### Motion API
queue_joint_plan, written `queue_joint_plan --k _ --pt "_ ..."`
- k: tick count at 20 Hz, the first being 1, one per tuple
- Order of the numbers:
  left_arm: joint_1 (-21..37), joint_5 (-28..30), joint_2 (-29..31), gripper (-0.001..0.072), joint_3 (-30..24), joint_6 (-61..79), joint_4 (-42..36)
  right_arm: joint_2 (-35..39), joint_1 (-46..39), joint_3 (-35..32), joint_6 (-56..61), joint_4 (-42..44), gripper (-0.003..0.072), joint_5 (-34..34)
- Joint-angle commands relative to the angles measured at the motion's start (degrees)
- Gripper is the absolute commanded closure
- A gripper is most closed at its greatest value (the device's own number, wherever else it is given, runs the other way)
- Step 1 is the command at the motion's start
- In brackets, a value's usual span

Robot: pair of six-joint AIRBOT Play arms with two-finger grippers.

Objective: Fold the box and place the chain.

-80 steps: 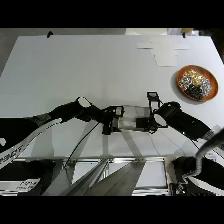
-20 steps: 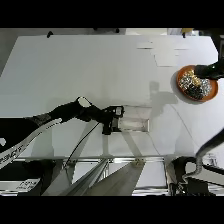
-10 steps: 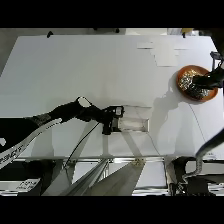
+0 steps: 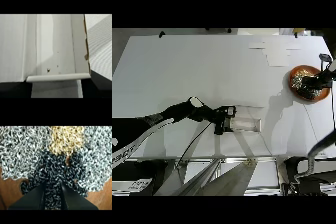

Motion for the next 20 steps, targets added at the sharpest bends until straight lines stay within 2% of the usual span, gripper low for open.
queue_joint_plan --k 1,4,7,8,9,11,16,20 --pt "0.0 0.0 0.0 0.0575 0.0 0.0 0.0 -0.9 0.0 0.0 -0.6 0.0 0.0516 -1.4" --pt "0.0 0.0 0.0 0.0575 0.0 0.0 0.0 -1.8 0.0 0.0 -0.6 0.0 0.0519 -1.8" --pt "0.0 0.0 0.0 0.0575 0.0 0.0 0.0 -2.3 0.0 0.0 -0.6 0.0 0.0609 -1.7" --pt "0.0 0.0 0.0 0.0575 0.0 0.0 0.0 -2.2 0.0 0.0 -0.6 0.0 0.0615 -1.6" --pt "0.0 0.0 0.0 0.0575 0.0 0.0 0.0 -2.0 0.0 0.0 -0.6 0.0 0.0670 -0.9" --pt "0.0 0.0 0.0 0.0575 0.0 0.0 0.0 -0.5 0.0 0.0 -0.7 0.0 0.0669 1.1" --pt "0.0 0.0 0.0 0.0575 0.0 0.0 0.0 9.6 0.0 0.0 -1.3 2.1 0.0669 8.8" --pt "0.0 0.0 0.0 0.0575 0.0 0.0 0.0 20.3 0.0 0.0 -7.2 15.4 0.0669 18.8"
